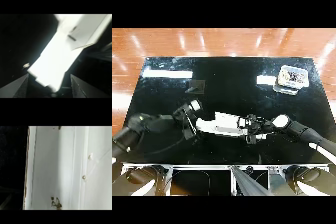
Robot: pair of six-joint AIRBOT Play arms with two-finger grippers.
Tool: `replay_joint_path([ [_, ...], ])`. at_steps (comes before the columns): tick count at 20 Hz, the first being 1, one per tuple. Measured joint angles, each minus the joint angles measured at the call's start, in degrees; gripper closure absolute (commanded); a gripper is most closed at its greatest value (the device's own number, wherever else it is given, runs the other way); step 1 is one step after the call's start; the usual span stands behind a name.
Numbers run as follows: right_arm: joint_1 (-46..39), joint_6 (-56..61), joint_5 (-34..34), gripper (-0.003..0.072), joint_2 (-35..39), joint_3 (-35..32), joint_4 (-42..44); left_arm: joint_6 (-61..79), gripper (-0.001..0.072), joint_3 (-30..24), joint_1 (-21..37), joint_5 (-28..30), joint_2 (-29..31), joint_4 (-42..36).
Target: Fold the box and place the chain.
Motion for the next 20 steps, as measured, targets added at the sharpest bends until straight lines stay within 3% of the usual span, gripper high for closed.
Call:
replay_joint_path([
  [2,0.2,0.2,-0.2,0.0142,0.0,0.0,-0.2,8.7,0.0102,1.9,6.3,5.6,-2.3,-7.0],
  [5,0.6,0.8,-0.7,0.0142,-0.1,0.0,-0.6,21.6,0.0110,1.2,9.0,8.8,-4.7,-11.5],
  [8,0.7,1.2,-1.0,0.0142,-0.1,0.0,-0.7,27.7,0.0116,-0.3,6.9,6.4,-7.3,-12.7],
  [10,0.8,1.3,-1.1,0.0142,-0.1,0.0,-0.8,29.7,0.0124,-0.7,3.7,3.2,-8.4,-12.4],
  [11,0.8,1.4,-1.2,0.0142,-0.1,0.0,-0.8,30.3,0.0165,-0.8,1.9,1.2,-8.8,-12.0],
  [14,0.8,1.4,-1.4,0.0142,-0.1,0.0,-0.9,31.5,0.0161,-0.7,-2.5,-4.4,-9.4,-10.7],
  [20,0.8,1.7,-1.8,0.0142,-0.1,0.0,-0.7,32.1,0.0154,2.8,-3.8,-7.5,-9.6,-8.1],
])
